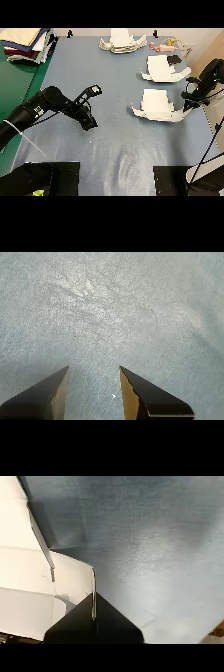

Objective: Fold the box.

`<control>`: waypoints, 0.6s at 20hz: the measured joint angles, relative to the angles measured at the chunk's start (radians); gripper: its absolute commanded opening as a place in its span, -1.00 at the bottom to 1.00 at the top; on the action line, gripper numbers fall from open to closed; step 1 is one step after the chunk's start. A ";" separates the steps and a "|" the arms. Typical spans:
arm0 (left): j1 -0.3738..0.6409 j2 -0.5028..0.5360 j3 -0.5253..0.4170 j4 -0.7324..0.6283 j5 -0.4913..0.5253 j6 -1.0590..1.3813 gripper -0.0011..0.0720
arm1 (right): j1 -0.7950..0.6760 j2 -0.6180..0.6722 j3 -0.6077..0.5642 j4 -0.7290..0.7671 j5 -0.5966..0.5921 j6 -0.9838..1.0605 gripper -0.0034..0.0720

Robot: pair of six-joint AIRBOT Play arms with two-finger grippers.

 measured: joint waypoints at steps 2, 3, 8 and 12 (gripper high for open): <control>0.000 0.000 0.000 0.000 0.000 0.000 0.34 | 0.016 0.008 -0.003 0.049 -0.005 -0.010 -0.90; 0.000 0.000 0.000 0.000 0.000 0.000 0.34 | 0.029 0.016 -0.005 0.078 -0.008 -0.014 -0.90; 0.000 0.000 0.000 0.000 0.004 0.000 0.34 | 0.171 0.131 -0.117 0.207 0.059 0.008 -0.90; 0.000 0.000 0.000 0.000 0.026 0.000 0.34 | 0.370 0.312 -0.373 0.264 0.242 0.054 -0.90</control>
